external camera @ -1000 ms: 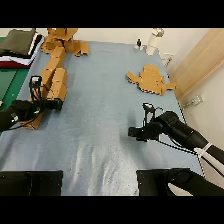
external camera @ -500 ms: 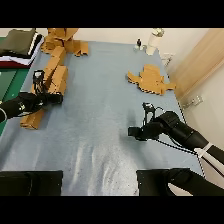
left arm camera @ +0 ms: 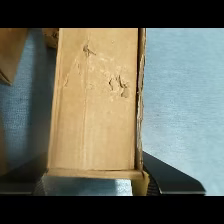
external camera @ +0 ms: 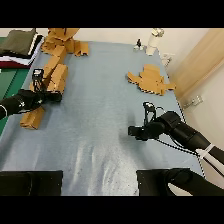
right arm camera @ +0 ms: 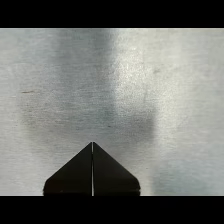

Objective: Fold the box.

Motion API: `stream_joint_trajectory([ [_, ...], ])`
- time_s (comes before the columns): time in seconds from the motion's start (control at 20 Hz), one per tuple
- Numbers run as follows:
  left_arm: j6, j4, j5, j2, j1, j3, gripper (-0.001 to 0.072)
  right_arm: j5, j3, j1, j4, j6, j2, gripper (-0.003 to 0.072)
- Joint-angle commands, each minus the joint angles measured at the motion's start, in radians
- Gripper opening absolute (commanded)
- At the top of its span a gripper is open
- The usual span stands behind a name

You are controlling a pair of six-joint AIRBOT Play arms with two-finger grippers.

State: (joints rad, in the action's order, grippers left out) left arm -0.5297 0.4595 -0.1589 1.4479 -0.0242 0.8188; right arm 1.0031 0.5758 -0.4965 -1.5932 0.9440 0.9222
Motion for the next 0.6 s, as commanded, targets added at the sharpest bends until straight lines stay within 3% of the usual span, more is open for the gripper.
stream_joint_trajectory([
  [0.0, -0.042, 0.016, -0.055, 0.0, 0.001, 0.007, 0.0411, 0.0, 0.0, 0.0, -0.002, 0.0, -0.001, 0.0002],
  [0.25, -0.048, 0.143, -0.113, -0.014, 0.001, 0.007, 0.0411, 0.0, 0.0, 0.0, -0.005, 0.0, -0.001, 0.0002],
  [0.55, -0.08, 0.15, -0.064, -0.016, 0.002, 0.011, 0.0411, 0.0, 0.0, 0.0, -0.014, 0.0, -0.001, 0.0002],
])
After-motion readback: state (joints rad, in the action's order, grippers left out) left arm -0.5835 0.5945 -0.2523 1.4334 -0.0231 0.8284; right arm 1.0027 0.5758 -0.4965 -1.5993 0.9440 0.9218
